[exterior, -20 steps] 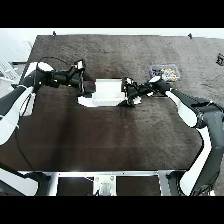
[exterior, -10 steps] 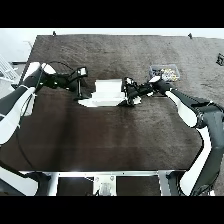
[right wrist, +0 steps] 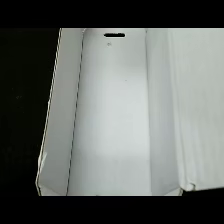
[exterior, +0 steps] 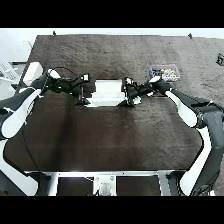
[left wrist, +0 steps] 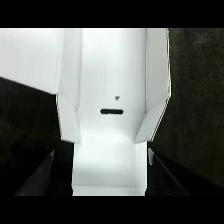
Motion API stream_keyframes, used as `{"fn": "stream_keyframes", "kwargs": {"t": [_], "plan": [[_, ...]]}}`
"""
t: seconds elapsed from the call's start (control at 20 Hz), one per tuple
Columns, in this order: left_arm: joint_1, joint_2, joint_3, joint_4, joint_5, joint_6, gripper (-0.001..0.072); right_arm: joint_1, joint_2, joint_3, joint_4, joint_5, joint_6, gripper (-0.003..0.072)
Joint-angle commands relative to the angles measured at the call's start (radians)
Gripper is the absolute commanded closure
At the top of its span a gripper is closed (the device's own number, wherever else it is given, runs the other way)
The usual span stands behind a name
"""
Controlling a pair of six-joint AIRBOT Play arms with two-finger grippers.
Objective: Fold the box and place the chain.
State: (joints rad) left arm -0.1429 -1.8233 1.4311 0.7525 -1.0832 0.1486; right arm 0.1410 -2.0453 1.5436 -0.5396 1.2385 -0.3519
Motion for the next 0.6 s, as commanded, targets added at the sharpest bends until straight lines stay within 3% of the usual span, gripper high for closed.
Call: {"fn": "stream_keyframes", "kwargs": {"t": [0.0, 0.5, 0.55], "plan": [[0.000, -0.007, 0.000, -0.029, -0.008, 0.010, 0.0026, 0.000, 0.000, 0.000, 0.000, 0.000, 0.000, 0.0047], [-0.003, -0.019, 0.000, -0.056, -0.014, 0.018, 0.0057, 0.000, 0.000, 0.000, 0.000, 0.000, 0.000, 0.0047], [-0.003, -0.019, 0.000, -0.060, -0.006, 0.019, 0.0101, 0.000, 0.000, 0.000, 0.000, 0.000, 0.000, 0.0048]]}}
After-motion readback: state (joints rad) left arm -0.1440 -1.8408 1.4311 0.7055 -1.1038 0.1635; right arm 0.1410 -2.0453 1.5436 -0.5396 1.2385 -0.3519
